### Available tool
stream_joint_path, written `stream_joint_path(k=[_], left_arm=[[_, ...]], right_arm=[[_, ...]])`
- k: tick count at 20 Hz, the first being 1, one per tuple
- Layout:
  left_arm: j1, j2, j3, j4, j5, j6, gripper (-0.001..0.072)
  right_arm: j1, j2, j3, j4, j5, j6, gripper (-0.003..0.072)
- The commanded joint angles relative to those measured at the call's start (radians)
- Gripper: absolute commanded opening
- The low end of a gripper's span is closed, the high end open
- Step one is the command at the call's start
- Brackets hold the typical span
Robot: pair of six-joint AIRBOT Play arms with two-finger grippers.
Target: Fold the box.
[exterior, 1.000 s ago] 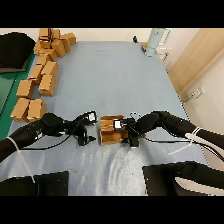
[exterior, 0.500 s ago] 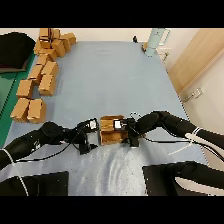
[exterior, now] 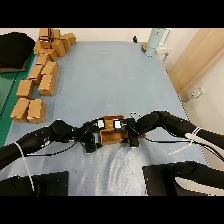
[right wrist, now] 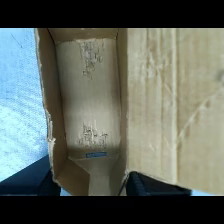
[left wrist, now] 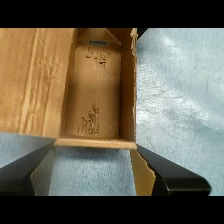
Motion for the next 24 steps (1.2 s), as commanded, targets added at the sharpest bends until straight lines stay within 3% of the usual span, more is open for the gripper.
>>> stream_joint_path(k=[1,5,10,16,17,18,19,24], left_arm=[[-0.007,-0.036,0.027,0.002,0.003,-0.003,0.07],[-0.029,-0.089,0.061,0.012,0.0,-0.018,0.0699],[-0.027,-0.093,0.061,0.142,0.0,-0.13,0.0699],[-0.055,-0.093,0.065,0.138,0.01,-0.129,0.0698],[-0.06,-0.093,0.065,0.141,0.011,-0.129,0.0626],[-0.06,-0.093,0.065,0.147,0.01,-0.129,0.0484],[-0.06,-0.093,0.065,0.149,0.01,-0.129,0.0451],[-0.06,-0.093,0.065,0.148,0.01,-0.107,0.0452]], right_arm=[[0.0,-0.001,0.0,0.0,0.0,0.0,0.0488],[0.0,-0.001,0.0,0.0,0.0,0.0,0.0488],[0.0,-0.001,0.0,0.0,0.0,0.0,0.0488],[0.0,-0.001,0.0,0.0,0.0,0.0,0.0488],[0.0,-0.001,0.0,0.0,0.0,0.0,0.0488],[0.0,-0.001,0.0,0.0,0.0,0.0,0.0488],[0.0,-0.001,0.0,0.0,0.001,0.0,0.0488],[0.0,-0.001,0.0,0.0,0.0,0.0,0.0488]])
